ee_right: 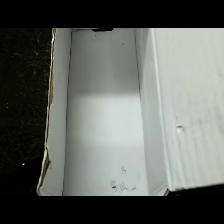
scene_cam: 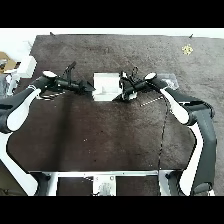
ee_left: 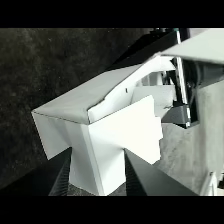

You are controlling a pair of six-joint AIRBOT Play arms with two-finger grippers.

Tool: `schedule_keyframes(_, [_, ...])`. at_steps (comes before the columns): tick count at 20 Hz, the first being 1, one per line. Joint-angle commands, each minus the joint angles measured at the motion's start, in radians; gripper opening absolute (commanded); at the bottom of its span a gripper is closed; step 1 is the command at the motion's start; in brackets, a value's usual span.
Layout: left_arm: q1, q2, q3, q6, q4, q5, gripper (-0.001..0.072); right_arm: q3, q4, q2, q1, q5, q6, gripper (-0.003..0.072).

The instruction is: Fold the box and place the chain.

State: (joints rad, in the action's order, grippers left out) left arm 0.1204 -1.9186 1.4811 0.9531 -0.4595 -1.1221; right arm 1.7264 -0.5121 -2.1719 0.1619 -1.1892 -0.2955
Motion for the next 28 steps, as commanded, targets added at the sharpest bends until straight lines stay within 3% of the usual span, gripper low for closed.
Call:
schedule_keyframes(1, [0.039,0.001,0.081,0.135,-0.165,0.021,0.0355,0.0,0.0,0.0,0.001,0.0,0.0,0.0457])
schedule_keyframes(10, [0.163,0.0,0.218,0.483,-0.591,0.035,0.0355,0.0,0.0,0.0,0.001,0.0,0.0,0.0456])
schedule_keyframes(16, [0.216,-0.001,0.248,0.633,-0.75,0.06,0.0355,0.0,0.0,0.0,0.001,0.0,0.0,0.0456])
schedule_keyframes(26, [0.267,-0.002,0.25,0.744,-0.876,0.083,0.0354,0.0,0.0,0.0,0.001,0.0,0.0,0.0457])
schedule_keyframes(28, [0.298,-0.004,0.262,0.834,-0.981,0.067,0.0354,0.0,0.0,0.0,0.001,0.0,0.0,0.0456])
